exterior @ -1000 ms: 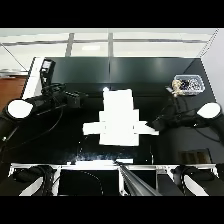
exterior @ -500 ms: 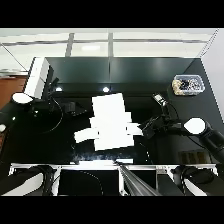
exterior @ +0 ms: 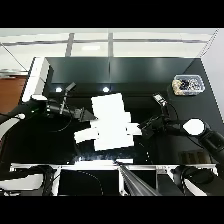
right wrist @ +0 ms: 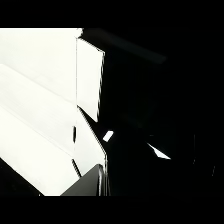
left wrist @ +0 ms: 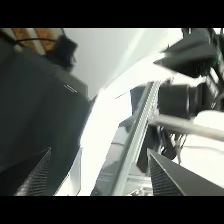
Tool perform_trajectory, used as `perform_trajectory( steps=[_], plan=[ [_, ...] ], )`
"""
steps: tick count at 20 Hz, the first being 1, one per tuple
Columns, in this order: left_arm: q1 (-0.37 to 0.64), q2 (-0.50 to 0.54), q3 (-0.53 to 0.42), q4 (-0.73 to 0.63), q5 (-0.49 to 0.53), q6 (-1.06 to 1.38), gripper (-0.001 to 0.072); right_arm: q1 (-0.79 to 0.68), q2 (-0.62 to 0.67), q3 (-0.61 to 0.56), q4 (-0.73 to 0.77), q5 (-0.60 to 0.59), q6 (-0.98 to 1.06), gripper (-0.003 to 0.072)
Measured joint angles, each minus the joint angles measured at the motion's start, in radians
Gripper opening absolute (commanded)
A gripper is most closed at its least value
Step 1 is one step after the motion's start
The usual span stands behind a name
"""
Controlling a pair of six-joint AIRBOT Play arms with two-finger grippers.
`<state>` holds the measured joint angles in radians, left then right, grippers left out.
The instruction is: Fold the box and place the chain.
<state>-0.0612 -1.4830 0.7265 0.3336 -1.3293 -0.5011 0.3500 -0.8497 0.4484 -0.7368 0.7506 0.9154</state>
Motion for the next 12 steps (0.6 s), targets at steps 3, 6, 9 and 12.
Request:
perform_trajectory(
  steps=[3,6,9,12],
  plan=[
    [-0.040,-0.026,0.030,0.000,0.014,0.055,0.0691,0.000,0.000,0.000,0.000,-0.005,0.002,0.0042],
    [-0.083,-0.068,0.079,0.058,-0.012,0.088,0.0676,0.000,0.000,0.000,-0.001,-0.008,0.005,0.0042],
    [-0.114,-0.096,0.118,0.150,-0.028,0.101,0.0403,0.000,0.000,0.000,-0.008,-0.011,0.008,0.0042],
    [-0.125,-0.106,0.138,0.179,-0.031,0.119,0.0136,0.000,0.000,0.000,-0.029,-0.012,0.021,0.0042]
  ],
)
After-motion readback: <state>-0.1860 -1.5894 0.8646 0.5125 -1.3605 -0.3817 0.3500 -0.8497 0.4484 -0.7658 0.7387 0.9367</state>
